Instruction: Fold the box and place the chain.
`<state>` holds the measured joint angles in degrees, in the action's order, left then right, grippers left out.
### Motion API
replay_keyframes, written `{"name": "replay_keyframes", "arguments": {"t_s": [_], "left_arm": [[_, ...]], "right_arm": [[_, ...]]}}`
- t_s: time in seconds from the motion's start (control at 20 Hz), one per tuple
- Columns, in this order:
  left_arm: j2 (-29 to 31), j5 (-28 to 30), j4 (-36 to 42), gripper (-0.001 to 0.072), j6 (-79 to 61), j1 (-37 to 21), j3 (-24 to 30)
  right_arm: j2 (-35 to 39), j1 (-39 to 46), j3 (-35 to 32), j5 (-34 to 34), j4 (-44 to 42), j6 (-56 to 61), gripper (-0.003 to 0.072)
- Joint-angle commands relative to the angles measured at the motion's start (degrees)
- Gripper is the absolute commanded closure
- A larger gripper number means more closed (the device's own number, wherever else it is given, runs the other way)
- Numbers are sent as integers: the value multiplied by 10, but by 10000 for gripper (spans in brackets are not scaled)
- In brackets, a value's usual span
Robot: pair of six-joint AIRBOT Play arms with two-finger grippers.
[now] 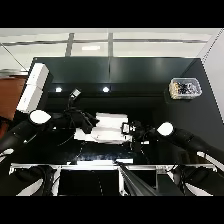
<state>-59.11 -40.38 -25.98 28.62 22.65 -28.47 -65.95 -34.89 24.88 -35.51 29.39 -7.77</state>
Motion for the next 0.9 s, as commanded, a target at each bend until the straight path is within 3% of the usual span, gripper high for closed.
{"name": "replay_keyframes", "arguments": {"t_s": [0.0, 0.2, 0.35, 0.4, 0.45, 0.5, 0.55, 0.6, 0.75, 0.85], "left_arm": [[-46, 45, 5, 680, -2, 27, 1], [-84, 47, 5, 681, -2, 40, 0], [-66, 54, -17, 676, -1, 21, -7], [-52, 49, -28, 644, -1, 8, -12], [-35, 33, -41, 552, -1, -10, -16], [-18, 9, -52, 401, 0, -29, -17], [0, -22, -68, 155, 0, -51, -17], [15, -54, -87, -2, 3, -72, -17], [44, -153, -190, 8, -6, -136, -17], [43, -234, -250, 92, -129, -148, -15]], "right_arm": [[0, 0, 0, -1, 0, -1, 162], [0, 0, 0, 0, 0, -1, 162], [0, 0, 0, -1, 0, -1, 162], [0, 0, 0, -1, 0, -1, 162], [0, 0, 0, -1, 0, -1, 163], [0, 0, 0, -1, 0, -1, 162], [0, 0, 0, -1, 0, -1, 162], [0, 0, 0, -1, 0, -1, 162], [0, 0, 0, -1, 0, -1, 162], [0, 0, 0, -1, 0, -1, 163]]}}
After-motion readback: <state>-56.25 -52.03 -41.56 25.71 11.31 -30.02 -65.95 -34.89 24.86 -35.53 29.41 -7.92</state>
